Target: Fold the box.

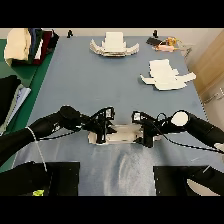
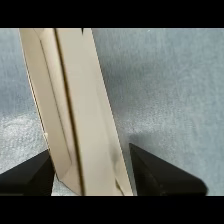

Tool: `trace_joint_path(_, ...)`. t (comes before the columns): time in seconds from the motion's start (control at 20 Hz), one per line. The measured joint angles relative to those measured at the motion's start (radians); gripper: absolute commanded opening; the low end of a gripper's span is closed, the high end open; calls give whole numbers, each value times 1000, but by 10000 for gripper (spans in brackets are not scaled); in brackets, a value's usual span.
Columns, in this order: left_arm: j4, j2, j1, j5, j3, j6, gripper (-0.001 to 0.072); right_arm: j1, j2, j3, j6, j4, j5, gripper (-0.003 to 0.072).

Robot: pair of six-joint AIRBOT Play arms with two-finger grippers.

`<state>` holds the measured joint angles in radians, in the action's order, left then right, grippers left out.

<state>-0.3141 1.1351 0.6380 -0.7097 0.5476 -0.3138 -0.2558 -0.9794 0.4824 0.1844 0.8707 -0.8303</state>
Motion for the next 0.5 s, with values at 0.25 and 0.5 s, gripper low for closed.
trace_joint_path(0.25,0,0,0,0,0,0,19,6,1,0,-13,-9,-3,715)
trace_joint_path(0.5,0,0,0,0,0,0,18,6,1,0,-23,-2,-7,714)
